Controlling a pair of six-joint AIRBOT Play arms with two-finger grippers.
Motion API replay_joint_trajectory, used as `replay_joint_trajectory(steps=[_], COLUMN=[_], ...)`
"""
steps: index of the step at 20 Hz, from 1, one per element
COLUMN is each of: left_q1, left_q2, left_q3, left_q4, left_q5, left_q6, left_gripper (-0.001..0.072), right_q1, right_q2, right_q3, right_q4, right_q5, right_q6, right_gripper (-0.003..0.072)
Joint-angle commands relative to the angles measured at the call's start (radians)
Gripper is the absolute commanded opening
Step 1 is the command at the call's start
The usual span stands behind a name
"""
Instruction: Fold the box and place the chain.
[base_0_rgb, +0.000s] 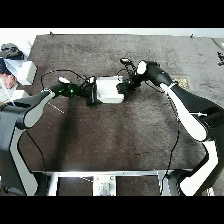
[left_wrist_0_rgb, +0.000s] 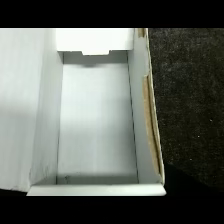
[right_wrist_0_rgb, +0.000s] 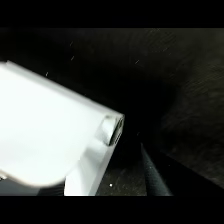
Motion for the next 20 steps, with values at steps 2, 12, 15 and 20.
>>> replay_joint_trajectory(steps=[2, 12, 15, 20], left_q1=[0.000, 0.000, 0.000, 0.000], left_q2=[0.000, 0.000, 0.000, 0.000], left_q3=[0.000, 0.000, 0.000, 0.000], left_q4=[0.000, 0.000, 0.000, 0.000], left_q5=[0.000, 0.000, 0.000, 0.000], left_q6=[0.000, 0.000, 0.000, 0.000], left_gripper=[0.0236, 0.0236, 0.0236, 0.0235], right_q1=[0.033, 0.111, 0.111, 0.111], right_q2=[-0.045, -0.130, -0.131, -0.131], right_q3=[0.084, 0.196, 0.196, 0.196], right_q4=[-0.116, -0.307, -0.301, -0.283], right_q5=[0.097, 0.201, 0.195, 0.194], right_q6=[0.123, 0.308, 0.354, 0.382], right_gripper=[0.0538, 0.0537, 0.0528, 0.0398])
